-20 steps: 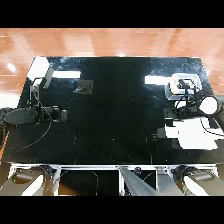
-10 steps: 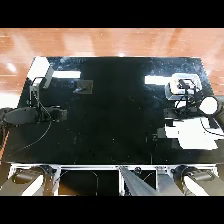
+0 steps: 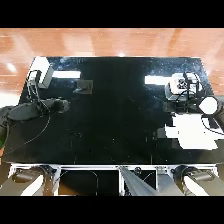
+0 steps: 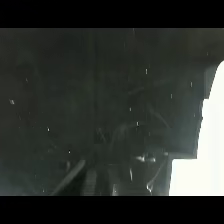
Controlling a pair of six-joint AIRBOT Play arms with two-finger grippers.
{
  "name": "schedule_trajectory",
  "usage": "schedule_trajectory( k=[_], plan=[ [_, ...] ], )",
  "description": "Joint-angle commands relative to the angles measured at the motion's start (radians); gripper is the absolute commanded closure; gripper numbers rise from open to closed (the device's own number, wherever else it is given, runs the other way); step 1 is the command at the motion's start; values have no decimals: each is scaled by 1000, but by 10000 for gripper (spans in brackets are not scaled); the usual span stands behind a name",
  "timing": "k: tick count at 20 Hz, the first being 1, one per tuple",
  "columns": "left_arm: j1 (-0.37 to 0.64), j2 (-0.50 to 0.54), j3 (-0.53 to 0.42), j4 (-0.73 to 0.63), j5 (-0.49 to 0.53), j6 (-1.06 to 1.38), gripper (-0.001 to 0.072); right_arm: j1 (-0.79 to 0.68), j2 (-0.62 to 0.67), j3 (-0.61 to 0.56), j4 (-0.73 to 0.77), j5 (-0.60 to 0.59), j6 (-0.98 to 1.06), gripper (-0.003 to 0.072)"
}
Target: Fold the box and place the chain.
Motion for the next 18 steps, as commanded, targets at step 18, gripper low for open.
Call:
schedule_trajectory(
  k=[18],
  plan=[
    [-126, -31, 26, -87, 75, -45, 80, -1437, -455, 297, 642, 400, -790, -22]
  ],
)
